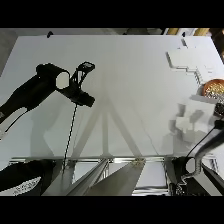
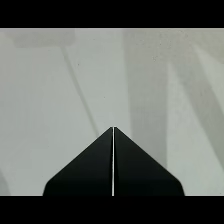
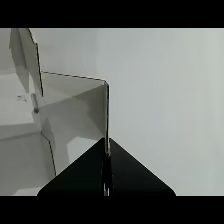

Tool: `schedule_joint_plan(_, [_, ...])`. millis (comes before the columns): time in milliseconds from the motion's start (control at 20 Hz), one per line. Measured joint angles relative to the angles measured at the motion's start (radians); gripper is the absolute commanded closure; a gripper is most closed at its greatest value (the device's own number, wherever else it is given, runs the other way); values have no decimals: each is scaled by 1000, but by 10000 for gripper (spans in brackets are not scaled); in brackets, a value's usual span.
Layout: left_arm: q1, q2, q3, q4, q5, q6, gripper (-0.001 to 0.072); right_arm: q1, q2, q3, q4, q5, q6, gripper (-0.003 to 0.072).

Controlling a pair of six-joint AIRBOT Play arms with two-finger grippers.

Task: Fold the box and place the chain.

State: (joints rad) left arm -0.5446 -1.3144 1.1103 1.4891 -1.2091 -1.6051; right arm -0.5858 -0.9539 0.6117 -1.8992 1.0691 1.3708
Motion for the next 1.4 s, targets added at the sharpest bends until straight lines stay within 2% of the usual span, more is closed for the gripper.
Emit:
schedule_joint_plan(200, [0,0,0,0,0,0,701,220,84,0,194,84,-26,671])
schedule_joint_plan(450, [0,0,0,0,0,0,701,441,252,-55,429,99,18,671])
schedule_joint_plan(700, [0,0,0,0,30,0,700,603,400,-151,510,90,93,670])
schedule_joint_plan(800, [0,0,0,-16,57,5,600,643,427,-168,525,84,105,670])
schedule_joint_plan(850, [0,0,0,-39,72,22,594,657,436,-174,529,82,110,670])
schedule_joint_plan(900, [0,-3,0,-67,86,54,498,666,441,-177,531,79,115,670])
schedule_joint_plan(950, [0,-11,0,-109,96,100,407,673,446,-180,534,78,119,670])
schedule_joint_plan(1050, [0,-42,0,-244,114,239,389,681,451,-183,539,77,122,670])
schedule_joint_plan(1200, [2,-122,0,-529,132,512,360,687,454,-186,543,80,122,670])
schedule_joint_plan(1300, [6,-192,0,-731,122,696,292,689,455,-186,544,81,124,670])
schedule_joint_plan(1400, [6,-258,3,-873,107,823,255,689,456,-186,545,82,125,670])
